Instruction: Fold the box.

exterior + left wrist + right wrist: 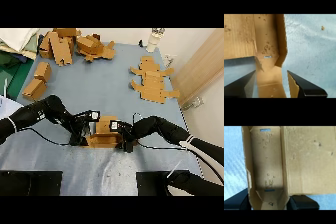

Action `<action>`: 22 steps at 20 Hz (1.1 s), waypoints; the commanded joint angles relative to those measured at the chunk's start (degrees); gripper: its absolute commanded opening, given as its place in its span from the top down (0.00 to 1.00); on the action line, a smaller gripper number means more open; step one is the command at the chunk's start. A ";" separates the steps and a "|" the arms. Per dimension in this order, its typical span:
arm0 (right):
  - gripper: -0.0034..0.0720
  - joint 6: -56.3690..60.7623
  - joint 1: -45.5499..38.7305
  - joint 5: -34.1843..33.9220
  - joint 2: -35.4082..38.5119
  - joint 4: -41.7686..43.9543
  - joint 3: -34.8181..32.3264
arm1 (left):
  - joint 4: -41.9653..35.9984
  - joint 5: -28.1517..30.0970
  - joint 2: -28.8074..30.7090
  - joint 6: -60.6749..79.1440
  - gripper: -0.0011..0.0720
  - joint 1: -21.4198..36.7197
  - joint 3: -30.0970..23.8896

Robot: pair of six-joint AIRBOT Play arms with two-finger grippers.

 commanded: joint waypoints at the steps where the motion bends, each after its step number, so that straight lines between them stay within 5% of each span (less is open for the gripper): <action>1: 0.34 0.02 0.07 0.00 -0.02 0.02 -0.02 | 3.82 2.29 -0.04 -8.90 0.15 -3.26 0.04; 11: 0.34 0.02 0.07 0.00 -0.02 0.02 -0.02 | 4.79 6.64 -0.04 -15.10 0.18 -8.92 0.04; 12: 0.34 0.02 0.07 0.00 -0.02 0.00 -0.02 | 4.76 6.86 -0.07 -15.10 0.22 -9.09 0.04; 13: 0.34 0.02 0.07 0.00 -0.02 0.02 -0.02 | 4.79 6.99 -0.04 -15.06 0.41 -9.11 0.04; 16: 0.34 0.00 0.07 0.00 -0.02 0.02 -0.02 | 4.76 7.69 -0.07 -15.06 0.45 -9.11 0.07; 17: 0.34 0.02 0.07 0.00 -0.02 0.00 -0.02 | 4.79 7.56 -0.11 -14.88 0.65 -9.16 0.04; 22: 0.34 0.02 0.07 0.00 -0.02 0.02 -0.02 | 5.44 9.73 -0.11 -14.64 0.68 -10.32 0.07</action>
